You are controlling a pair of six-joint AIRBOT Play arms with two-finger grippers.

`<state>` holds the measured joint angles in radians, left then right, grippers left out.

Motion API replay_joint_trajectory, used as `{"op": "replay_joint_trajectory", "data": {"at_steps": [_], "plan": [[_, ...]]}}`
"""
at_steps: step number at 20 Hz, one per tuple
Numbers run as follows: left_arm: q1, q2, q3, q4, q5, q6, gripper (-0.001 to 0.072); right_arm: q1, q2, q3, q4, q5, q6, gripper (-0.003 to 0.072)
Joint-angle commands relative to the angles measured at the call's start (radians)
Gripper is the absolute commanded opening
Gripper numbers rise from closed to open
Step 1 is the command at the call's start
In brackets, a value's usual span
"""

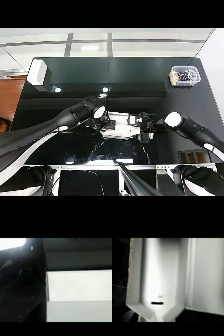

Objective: Fold the box and place the chain.

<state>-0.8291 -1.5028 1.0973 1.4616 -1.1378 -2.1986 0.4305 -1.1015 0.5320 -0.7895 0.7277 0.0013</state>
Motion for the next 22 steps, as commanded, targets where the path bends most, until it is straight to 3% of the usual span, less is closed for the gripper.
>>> {"op": "replay_joint_trajectory", "data": {"at_steps": [1,7,8,9,10,11,16,17,22], "plan": [[0.0,0.0,0.0,0.003,0.008,-0.011,0.0028,0.0,0.055,0.002,-0.109,0.026,0.031,0.0713],[0.0,0.0,0.0,-0.009,0.008,-0.008,0.0029,0.0,0.053,0.002,-0.081,0.04,0.037,0.0712],[0.0,0.0,0.0,-0.008,0.008,-0.008,0.0029,0.0,0.053,0.002,-0.064,0.053,0.041,0.0654],[0.0,0.0,0.0,-0.008,0.008,-0.008,0.0029,0.0,0.053,0.002,-0.05,0.08,0.041,0.0459],[0.0,0.0,0.0,-0.008,0.01,-0.008,0.0029,0.001,0.052,0.002,-0.049,0.097,0.04,0.0358],[0.0,0.0,0.0,-0.008,0.011,-0.008,0.0029,0.001,0.049,0.002,-0.048,0.107,0.041,0.0309],[0.0,0.0,0.0,-0.008,0.012,-0.008,0.0029,0.002,0.015,0.001,0.08,0.069,0.04,0.0294],[0.0,0.0,0.0,-0.008,0.012,-0.008,0.0029,0.004,0.003,0.001,0.114,0.059,0.04,0.0124],[0.0,0.0,0.0,-0.008,0.012,-0.008,0.0029,0.04,-0.042,0.001,0.215,-0.027,0.04,0.0112]]}}
